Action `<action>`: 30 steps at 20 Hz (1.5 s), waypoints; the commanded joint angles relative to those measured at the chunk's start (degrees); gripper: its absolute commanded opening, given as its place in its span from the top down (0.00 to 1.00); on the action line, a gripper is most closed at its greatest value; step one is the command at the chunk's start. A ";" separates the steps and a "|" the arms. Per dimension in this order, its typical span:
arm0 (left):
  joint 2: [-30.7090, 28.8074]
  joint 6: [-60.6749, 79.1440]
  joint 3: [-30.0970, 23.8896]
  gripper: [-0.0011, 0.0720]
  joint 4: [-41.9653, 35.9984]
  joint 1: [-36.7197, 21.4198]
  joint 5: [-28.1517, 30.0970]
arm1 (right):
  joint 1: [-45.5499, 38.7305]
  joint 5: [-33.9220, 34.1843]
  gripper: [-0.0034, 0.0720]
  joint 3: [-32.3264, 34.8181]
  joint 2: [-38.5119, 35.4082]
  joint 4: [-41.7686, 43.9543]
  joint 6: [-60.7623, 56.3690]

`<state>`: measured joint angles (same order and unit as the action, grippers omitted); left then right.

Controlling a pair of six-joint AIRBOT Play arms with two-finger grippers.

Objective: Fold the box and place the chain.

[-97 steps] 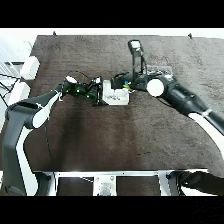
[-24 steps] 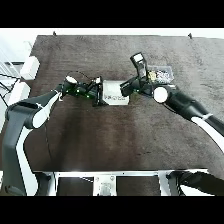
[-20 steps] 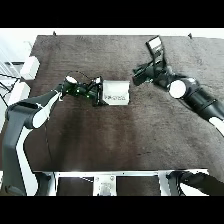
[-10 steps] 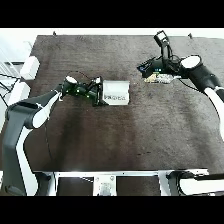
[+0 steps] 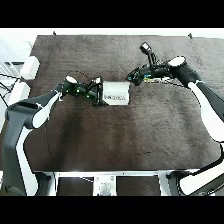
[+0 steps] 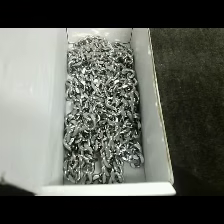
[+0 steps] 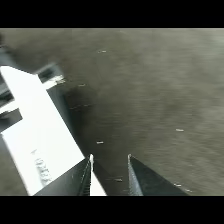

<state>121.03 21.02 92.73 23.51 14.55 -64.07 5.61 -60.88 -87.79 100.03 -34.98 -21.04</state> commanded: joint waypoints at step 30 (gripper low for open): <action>-0.02 0.00 0.00 0.36 0.00 -0.04 0.00 | 7.52 -3.85 0.32 -0.46 1.81 -10.36 5.11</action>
<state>121.03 20.97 92.73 23.49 14.55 -64.03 13.08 -65.04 -88.18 101.75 -45.82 -17.02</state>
